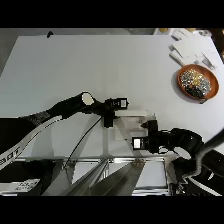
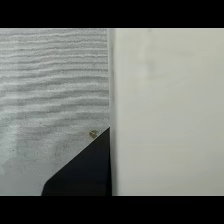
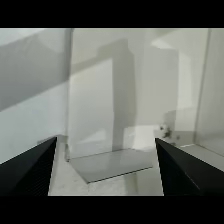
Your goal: Fold the box and place the chain.
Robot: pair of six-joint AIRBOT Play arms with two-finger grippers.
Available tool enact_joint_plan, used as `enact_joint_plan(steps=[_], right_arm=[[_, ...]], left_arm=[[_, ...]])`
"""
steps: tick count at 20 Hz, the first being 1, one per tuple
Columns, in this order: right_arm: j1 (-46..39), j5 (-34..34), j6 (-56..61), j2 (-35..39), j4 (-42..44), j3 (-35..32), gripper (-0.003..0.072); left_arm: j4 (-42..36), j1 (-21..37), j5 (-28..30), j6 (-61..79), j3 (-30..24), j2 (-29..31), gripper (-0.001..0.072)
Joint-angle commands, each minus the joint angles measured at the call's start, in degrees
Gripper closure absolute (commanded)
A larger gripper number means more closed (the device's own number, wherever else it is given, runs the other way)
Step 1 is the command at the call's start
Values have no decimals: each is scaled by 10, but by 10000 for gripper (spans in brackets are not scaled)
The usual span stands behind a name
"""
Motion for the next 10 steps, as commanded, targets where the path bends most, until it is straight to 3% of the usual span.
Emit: enact_joint_plan(steps=[1, 7, 10], right_arm=[[-36, -14, -5, 1, 9, 19, -3], [-90, 17, -17, -1, 17, 56, -3], [-127, 16, -33, -4, 67, 56, -3]], left_arm=[[0, 0, 0, 0, 0, 0, 701], [0, 0, 0, 0, 0, 0, 701], [0, 0, 0, 0, 0, 0, 701]])
